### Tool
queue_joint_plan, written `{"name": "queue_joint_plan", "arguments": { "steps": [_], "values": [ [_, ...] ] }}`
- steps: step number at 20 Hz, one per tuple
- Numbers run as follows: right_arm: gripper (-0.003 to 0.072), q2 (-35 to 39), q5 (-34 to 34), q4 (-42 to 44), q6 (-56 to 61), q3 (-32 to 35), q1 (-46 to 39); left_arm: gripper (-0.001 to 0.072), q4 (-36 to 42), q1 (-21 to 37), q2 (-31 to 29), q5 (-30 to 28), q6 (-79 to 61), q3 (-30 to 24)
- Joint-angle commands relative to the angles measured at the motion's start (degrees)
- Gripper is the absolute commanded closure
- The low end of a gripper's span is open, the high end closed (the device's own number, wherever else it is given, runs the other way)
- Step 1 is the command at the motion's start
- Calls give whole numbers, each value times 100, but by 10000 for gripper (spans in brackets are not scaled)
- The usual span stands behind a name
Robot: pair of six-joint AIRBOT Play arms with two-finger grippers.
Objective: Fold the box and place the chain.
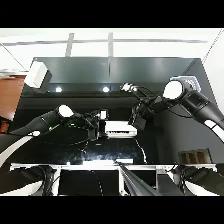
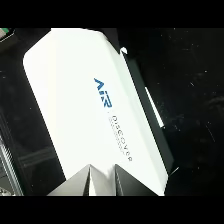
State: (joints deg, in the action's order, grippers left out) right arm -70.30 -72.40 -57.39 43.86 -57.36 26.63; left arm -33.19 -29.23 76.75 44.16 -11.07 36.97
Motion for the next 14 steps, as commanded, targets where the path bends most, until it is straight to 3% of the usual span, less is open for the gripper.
{"name": "queue_joint_plan", "arguments": {
  "steps": [1, 2, 10, 11, 12, 14],
  "values": [
    [509, -2, -90, -11, 4, 2, 4, 296, 0, -2, 4, -2, -2, 0],
    [562, -2, -107, -13, 7, 2, 4, 296, 0, -2, 4, -2, -2, 0],
    [545, -11, -48, -367, 247, 13, 210, 296, 0, -2, 4, -2, -2, -2],
    [450, -11, -46, -350, 302, 13, 208, 296, 0, -2, 4, -2, -2, -2],
    [234, -11, -35, -369, 411, 13, 208, 296, 0, -2, 4, -2, -2, -2],
    [197, -11, -28, -376, 481, 13, 210, 296, 0, -2, 4, -2, -2, -2]
  ]
}}
